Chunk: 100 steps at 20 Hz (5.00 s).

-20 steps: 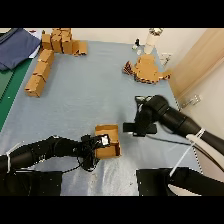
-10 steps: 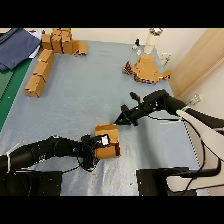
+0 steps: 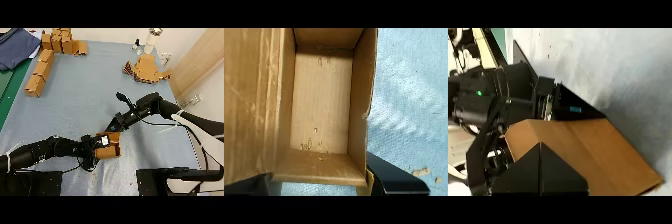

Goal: Fold the box.

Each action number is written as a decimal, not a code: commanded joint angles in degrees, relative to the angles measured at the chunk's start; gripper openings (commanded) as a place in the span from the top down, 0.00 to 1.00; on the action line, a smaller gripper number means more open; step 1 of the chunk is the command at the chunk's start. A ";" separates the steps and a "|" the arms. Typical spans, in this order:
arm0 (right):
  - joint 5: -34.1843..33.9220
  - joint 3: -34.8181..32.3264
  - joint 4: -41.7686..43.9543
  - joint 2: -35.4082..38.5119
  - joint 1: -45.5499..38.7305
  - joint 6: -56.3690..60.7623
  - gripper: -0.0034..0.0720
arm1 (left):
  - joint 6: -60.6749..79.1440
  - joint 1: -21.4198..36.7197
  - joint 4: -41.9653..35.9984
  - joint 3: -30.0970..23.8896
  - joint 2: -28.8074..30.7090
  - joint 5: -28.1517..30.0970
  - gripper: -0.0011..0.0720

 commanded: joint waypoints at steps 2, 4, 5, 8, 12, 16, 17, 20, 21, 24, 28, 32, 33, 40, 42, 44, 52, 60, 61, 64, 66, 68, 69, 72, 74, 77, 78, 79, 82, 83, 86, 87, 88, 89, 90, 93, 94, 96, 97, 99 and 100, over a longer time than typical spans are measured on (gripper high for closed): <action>1.53 -5.75 -4.48 7.10 0.81 -1.88 0.95 | 0.02 0.04 0.00 0.00 0.02 0.04 0.26; 3.34 -9.99 -4.83 9.92 0.81 -2.60 0.95 | 0.02 0.07 0.02 0.00 0.02 0.04 0.26; 5.01 -12.07 -4.85 11.28 0.81 -3.58 0.95 | 0.02 0.04 0.00 0.00 0.02 0.07 0.26; 9.94 -14.34 -6.05 14.19 0.83 -4.90 0.95 | 0.02 0.04 0.00 0.00 0.04 0.04 0.26; 14.27 -14.14 -8.17 16.85 1.90 -6.03 0.95 | 0.02 0.04 0.00 0.00 0.04 0.04 0.26; 20.33 -14.12 -10.69 20.15 7.32 -9.55 0.95 | 0.02 0.04 0.00 0.00 0.04 0.02 0.26; 23.56 -14.12 -12.94 21.24 9.33 -9.75 0.95 | 0.02 0.07 0.00 0.00 0.04 0.07 0.26; 30.21 -14.14 -23.41 26.49 17.64 -9.77 0.95 | 0.02 0.04 0.00 0.00 0.04 0.02 0.26; 31.41 -14.16 -27.76 28.59 21.03 -9.20 0.95 | 0.02 0.04 0.00 0.00 0.02 0.04 0.26; 35.89 -14.27 -40.37 34.34 31.82 -4.35 0.95 | 0.00 0.04 0.00 0.00 0.02 0.04 0.26; 39.10 -14.27 -54.34 34.56 40.70 -1.22 0.60 | 0.02 0.04 0.00 0.00 0.02 0.07 0.26; 40.26 -14.23 -54.60 33.33 42.10 -2.10 0.35 | 0.02 0.04 0.00 0.00 0.02 0.04 0.26; 40.11 -14.19 -54.66 33.46 42.64 -2.54 0.35 | 0.02 0.04 0.00 0.00 0.02 0.04 0.26; 40.13 -14.21 -62.55 33.57 45.33 -2.51 0.35 | 0.02 0.04 0.00 0.00 0.02 0.04 0.26; 40.24 -14.21 -62.79 33.55 45.33 -2.54 0.35 | 0.02 0.04 0.00 0.00 0.02 0.04 0.26; 40.35 -14.21 -63.08 33.57 45.33 -2.51 0.35 | 0.02 0.04 0.00 0.00 0.02 0.04 0.26; 38.93 -14.19 -64.78 34.18 45.57 -2.51 0.38 | 0.02 0.04 0.00 0.00 0.02 0.07 0.26; 40.87 -20.13 -65.29 42.99 48.65 -1.27 0.38 | 0.02 0.07 0.00 0.00 0.02 0.04 0.26; 42.23 -20.74 -66.34 42.93 48.65 -1.27 0.38 | 0.02 0.04 0.00 0.00 0.04 0.04 0.26; 45.55 -21.09 -69.75 41.44 48.65 -1.42 0.38 | 0.02 0.07 0.00 0.00 0.02 0.11 0.26; 46.56 -21.09 -69.24 41.05 49.09 -1.90 0.38 | 0.02 0.04 0.00 0.00 0.04 0.07 0.26; 46.05 -21.09 -69.13 41.09 50.88 -1.84 0.38 | 0.02 0.04 0.00 0.00 0.04 0.07 0.26; 45.46 -21.16 -68.81 41.09 51.95 -1.55 0.38 | 0.02 0.07 0.00 0.00 0.02 0.07 0.26; 45.99 -22.29 -68.85 40.92 52.78 -1.33 0.38 | 0.02 0.04 0.00 0.00 0.04 0.07 0.26; 46.38 -23.17 -69.90 40.50 52.78 -1.31 0.38 | 0.02 0.04 0.00 0.00 0.04 0.04 0.26; 47.34 -23.30 -72.98 40.00 52.78 -1.18 0.38 | 0.02 0.07 0.00 0.00 0.04 0.04 0.26; 48.17 -23.30 -74.44 40.02 52.78 -1.18 0.38 | 0.02 0.07 0.00 0.00 0.04 0.04 0.26; 48.98 -23.30 -75.91 40.02 52.78 -1.18 0.40 | 0.02 0.07 0.00 0.00 0.04 0.07 0.26; 49.16 -22.75 -77.15 40.13 52.78 -1.18 0.51 | 0.00 0.04 0.00 0.00 0.02 0.04 0.26; 48.92 -22.47 -77.15 40.13 52.81 -1.18 0.51 | 0.02 0.04 0.00 0.00 0.02 0.07 0.26; 49.00 -22.34 -77.11 40.11 52.81 -1.18 0.51 | 0.02 0.04 0.00 0.00 0.04 0.07 0.26; 49.00 -22.34 -77.09 40.11 52.83 -1.18 0.51 | 0.02 0.04 0.00 0.00 0.02 0.07 0.26; 49.05 -22.34 -77.11 40.11 52.83 -1.18 0.51 | 0.02 0.07 0.00 0.00 0.04 0.07 0.26; 49.09 -22.34 -77.11 40.11 52.81 -1.18 0.51 | 0.02 0.04 0.00 0.00 0.04 0.07 0.26; 49.13 -22.34 -77.09 40.11 52.81 -1.16 0.51 | 0.02 0.04 0.00 0.00 0.04 0.07 0.26; 49.18 -22.36 -77.07 39.95 52.81 -0.76 0.67 | 0.02 0.04 0.00 0.00 0.02 0.07 0.26; 49.40 -22.36 -77.18 39.82 52.81 -0.79 0.67 | 0.00 0.07 0.00 0.00 0.02 0.07 0.26; 49.46 -22.36 -77.18 39.52 52.81 -0.76 0.67 | 0.02 0.04 0.00 0.00 0.04 0.07 0.26; 49.46 -22.36 -77.13 39.52 52.81 -0.79 0.67 | 0.02 0.04 0.00 0.00 0.04 0.04 0.26; 49.37 -22.36 -76.65 39.52 52.81 -0.79 0.66 | 0.02 0.04 0.00 0.00 0.02 0.07 0.26; 49.27 -22.36 -75.95 39.50 52.83 -0.79 0.66 | 0.02 0.04 0.00 0.00 0.02 0.04 0.26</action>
